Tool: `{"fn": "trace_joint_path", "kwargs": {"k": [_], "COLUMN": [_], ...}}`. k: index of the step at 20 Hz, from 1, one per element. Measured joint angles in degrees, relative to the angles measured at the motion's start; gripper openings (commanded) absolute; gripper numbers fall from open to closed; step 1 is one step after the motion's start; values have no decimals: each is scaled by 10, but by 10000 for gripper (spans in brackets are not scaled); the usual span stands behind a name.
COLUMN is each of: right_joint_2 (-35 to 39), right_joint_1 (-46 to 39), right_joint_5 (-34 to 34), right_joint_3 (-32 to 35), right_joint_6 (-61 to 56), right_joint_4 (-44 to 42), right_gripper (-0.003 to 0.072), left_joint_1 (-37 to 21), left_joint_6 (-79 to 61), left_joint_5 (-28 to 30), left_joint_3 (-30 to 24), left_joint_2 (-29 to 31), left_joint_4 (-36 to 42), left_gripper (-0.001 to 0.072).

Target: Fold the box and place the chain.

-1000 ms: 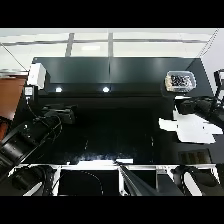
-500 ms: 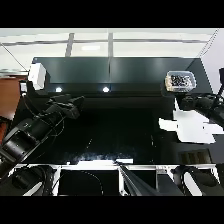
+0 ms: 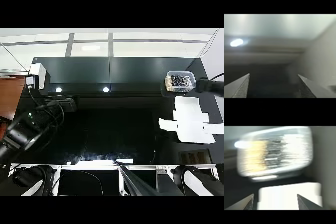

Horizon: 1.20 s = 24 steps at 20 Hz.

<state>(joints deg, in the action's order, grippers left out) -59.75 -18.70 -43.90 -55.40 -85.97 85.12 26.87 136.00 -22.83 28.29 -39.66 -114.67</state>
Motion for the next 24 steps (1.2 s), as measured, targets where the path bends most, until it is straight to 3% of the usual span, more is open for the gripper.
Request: {"fn": "trace_joint_path", "kwargs": {"k": [3, 5, 11, 14, 18, 24], "right_joint_2": [-67, -93, -129, -169, -241, -313], "right_joint_1": [-112, -186, -342, -390, -422, -434], "right_joint_5": [-79, -128, -180, -213, -294, -345], "right_joint_3": [-78, -103, -128, -130, -132, -141], "right_joint_6": [-54, -71, -33, 62, 212, 306], "right_joint_4": [91, 116, 121, 26, -130, -201], "right_gripper": [634, 634, 633, 633, 631, 630], "left_joint_1": [-55, -104, -268, -296, -308, -312], "left_joint_6": [-80, -158, -460, -518, -548, -560], "left_joint_5": [-130, -179, -263, -287, -297, -299], "left_joint_3": [47, 69, 104, 108, 110, 110], "left_joint_2": [-12, -25, -111, -141, -155, -160], "left_joint_4": [25, 83, 407, 482, 521, 537], "left_gripper": [708, 708, 708, 708, 708, 708]}}
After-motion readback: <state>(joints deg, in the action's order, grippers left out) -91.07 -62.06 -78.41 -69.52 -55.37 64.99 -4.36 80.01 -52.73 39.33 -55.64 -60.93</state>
